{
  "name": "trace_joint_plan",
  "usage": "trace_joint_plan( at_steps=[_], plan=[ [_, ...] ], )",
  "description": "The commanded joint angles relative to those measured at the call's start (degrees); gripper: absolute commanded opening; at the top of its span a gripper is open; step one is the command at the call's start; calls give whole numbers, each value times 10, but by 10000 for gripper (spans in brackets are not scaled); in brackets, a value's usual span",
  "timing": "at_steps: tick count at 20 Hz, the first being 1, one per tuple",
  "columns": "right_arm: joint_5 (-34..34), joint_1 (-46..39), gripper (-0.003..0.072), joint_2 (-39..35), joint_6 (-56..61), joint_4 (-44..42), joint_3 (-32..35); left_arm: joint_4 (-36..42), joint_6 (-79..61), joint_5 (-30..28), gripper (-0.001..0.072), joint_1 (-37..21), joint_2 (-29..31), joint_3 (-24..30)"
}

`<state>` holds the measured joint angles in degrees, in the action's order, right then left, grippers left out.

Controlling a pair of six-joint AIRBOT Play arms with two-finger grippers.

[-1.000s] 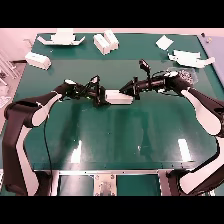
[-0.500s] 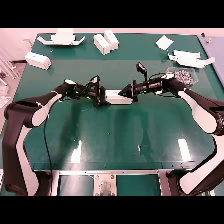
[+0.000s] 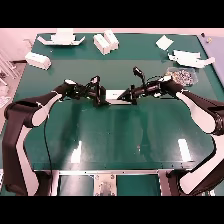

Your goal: Fold the box and place the chain.

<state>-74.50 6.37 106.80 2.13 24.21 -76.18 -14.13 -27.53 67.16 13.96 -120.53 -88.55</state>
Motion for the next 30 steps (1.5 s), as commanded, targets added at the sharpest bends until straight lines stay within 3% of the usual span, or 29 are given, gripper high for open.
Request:
trace_joint_plan(
  at_steps=[1,5,10,18,25,30],
  plan=[
    [19,1,26,1,40,35,2,0,1,-1,537,-1,0,-1],
    [49,2,26,1,91,65,2,0,1,0,537,-1,0,-1],
    [31,4,25,-5,83,51,-12,1,1,0,537,-1,0,-1],
    [14,4,14,-114,79,17,-28,1,1,-1,537,-1,0,-1],
    [19,-7,12,-123,91,8,9,1,1,-1,537,-1,0,-1],
    [172,-36,11,-240,114,0,94,25,1,-2,537,-1,1,-1]
  ],
)
